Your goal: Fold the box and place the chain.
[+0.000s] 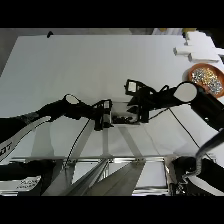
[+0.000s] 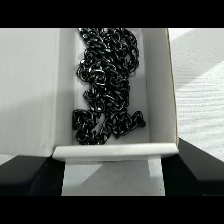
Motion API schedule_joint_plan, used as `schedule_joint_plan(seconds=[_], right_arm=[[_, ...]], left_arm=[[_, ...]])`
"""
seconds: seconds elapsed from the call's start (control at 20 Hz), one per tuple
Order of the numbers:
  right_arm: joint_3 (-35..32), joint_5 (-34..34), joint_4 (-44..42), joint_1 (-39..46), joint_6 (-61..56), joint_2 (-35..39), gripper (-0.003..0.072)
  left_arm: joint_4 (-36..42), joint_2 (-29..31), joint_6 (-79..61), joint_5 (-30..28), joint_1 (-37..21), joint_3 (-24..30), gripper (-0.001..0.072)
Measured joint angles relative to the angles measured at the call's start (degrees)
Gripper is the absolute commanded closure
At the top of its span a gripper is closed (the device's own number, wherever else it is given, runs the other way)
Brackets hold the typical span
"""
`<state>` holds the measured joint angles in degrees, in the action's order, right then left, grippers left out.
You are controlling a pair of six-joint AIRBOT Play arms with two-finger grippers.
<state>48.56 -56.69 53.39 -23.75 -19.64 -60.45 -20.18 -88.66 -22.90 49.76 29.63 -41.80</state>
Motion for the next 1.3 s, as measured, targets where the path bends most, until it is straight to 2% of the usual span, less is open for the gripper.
schedule_joint_plan(seconds=[0.3, 0.5, 0.9, 0.95, 1.0, 1.05, 1.25, 1.3], right_arm=[[-2.8, -5.1, 18.9, 10.2, 0.9, 1.9, 0.0531], [-8.9, -3.8, 24.6, 13.0, 4.8, 0.2, 0.0512], [-13.5, 4.4, 24.7, 14.0, 9.4, -2.6, 0.0510], [-13.6, 4.9, 23.8, 14.0, 10.7, -3.0, 0.0493], [-13.7, 5.2, 22.8, 14.0, 11.9, -3.5, 0.0432], [-13.8, 5.3, 21.8, 14.0, 13.4, -4.2, 0.0430], [-13.9, 5.8, 19.6, 14.0, 16.9, -6.3, 0.0443], [-13.9, 6.1, 19.4, 14.0, 17.4, -6.6, 0.0496]], left_arm=[[0.0, 0.0, 0.0, 0.0, 0.0, 0.0, 0.0506], [0.0, 0.0, 0.0, 0.0, 0.0, 0.0, 0.0506], [0.0, 0.0, 0.0, 0.0, 0.0, 0.0, 0.0506], [0.0, 0.0, 0.0, 0.0, 0.0, 0.0, 0.0506], [0.0, 0.0, 0.0, 0.0, 0.0, 0.0, 0.0506], [0.0, 0.0, 0.0, 0.0, 0.0, 0.0, 0.0506], [0.0, 0.0, 0.0, 0.0, 0.0, 0.0, 0.0506], [0.0, 0.0, 0.0, 0.0, 0.0, 0.0, 0.0506]])
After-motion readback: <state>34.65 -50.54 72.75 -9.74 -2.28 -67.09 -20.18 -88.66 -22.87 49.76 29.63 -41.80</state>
